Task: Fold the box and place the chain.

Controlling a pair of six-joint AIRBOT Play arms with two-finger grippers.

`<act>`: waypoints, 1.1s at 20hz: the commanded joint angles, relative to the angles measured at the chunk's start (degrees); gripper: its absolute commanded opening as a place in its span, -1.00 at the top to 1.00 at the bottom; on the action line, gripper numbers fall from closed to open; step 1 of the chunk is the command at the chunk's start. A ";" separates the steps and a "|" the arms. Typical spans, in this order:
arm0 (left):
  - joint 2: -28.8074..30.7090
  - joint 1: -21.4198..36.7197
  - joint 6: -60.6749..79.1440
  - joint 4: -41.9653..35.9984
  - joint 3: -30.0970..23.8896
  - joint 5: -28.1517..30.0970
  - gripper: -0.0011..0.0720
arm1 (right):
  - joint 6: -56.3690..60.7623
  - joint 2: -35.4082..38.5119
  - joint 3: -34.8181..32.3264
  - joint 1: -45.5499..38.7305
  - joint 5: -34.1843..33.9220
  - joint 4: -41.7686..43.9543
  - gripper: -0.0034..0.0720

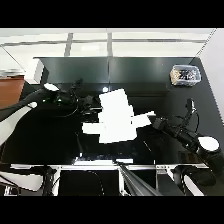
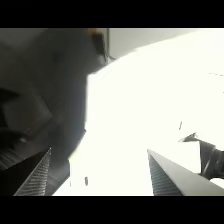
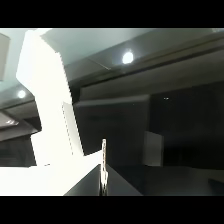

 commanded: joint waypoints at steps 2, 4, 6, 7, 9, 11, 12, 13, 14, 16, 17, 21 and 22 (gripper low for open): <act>-5.77 -2.32 7.58 -3.82 3.85 -7.72 -0.95 | 0.00 0.04 -0.02 0.24 -0.50 -0.11 0.88; -6.16 -3.32 14.27 -7.34 4.87 -11.02 -0.95 | 0.00 0.04 -0.02 0.24 -0.50 -0.11 0.88; -6.25 -3.78 18.97 -7.78 6.16 -13.40 -0.95 | 0.00 0.04 -0.02 0.24 -0.50 -0.13 0.88; -6.54 -3.78 20.70 -7.63 6.93 -15.10 -0.95 | 0.00 0.04 -0.02 0.24 -0.50 -0.13 0.88; -8.39 -3.67 21.29 -7.02 8.96 -19.32 -0.94 | -0.02 0.04 -0.02 0.24 -0.46 -0.15 0.88; -11.13 -3.91 21.18 -6.67 11.45 -23.69 -0.90 | -0.02 0.04 -0.02 0.24 -0.46 -0.59 0.88; -12.04 -4.11 21.18 -6.29 12.46 -24.65 -0.85 | -0.02 0.04 -0.02 0.24 -0.42 -0.74 0.88; -13.03 -4.42 21.18 -5.51 13.68 -25.88 -0.75 | 0.00 0.04 -0.02 0.24 -0.42 -0.74 0.88; -13.92 -4.79 20.74 -3.98 15.10 -26.91 -0.70 | 0.00 0.04 -0.02 0.24 -0.24 -0.74 0.88; -15.32 -5.55 20.04 1.18 18.12 -28.81 -0.41 | -0.02 0.04 -0.02 0.24 0.22 -0.74 0.88; -15.85 -5.90 20.09 3.78 19.47 -30.08 -0.28 | -0.02 0.04 -0.02 0.24 0.61 -0.74 0.88; -16.68 -6.25 20.92 5.11 21.55 -30.58 0.33 | -0.02 0.04 -0.02 0.24 2.03 -0.79 0.88; -16.74 -6.25 21.62 5.29 21.68 -30.67 0.91 | -0.02 0.04 -0.02 0.24 2.12 -0.94 0.88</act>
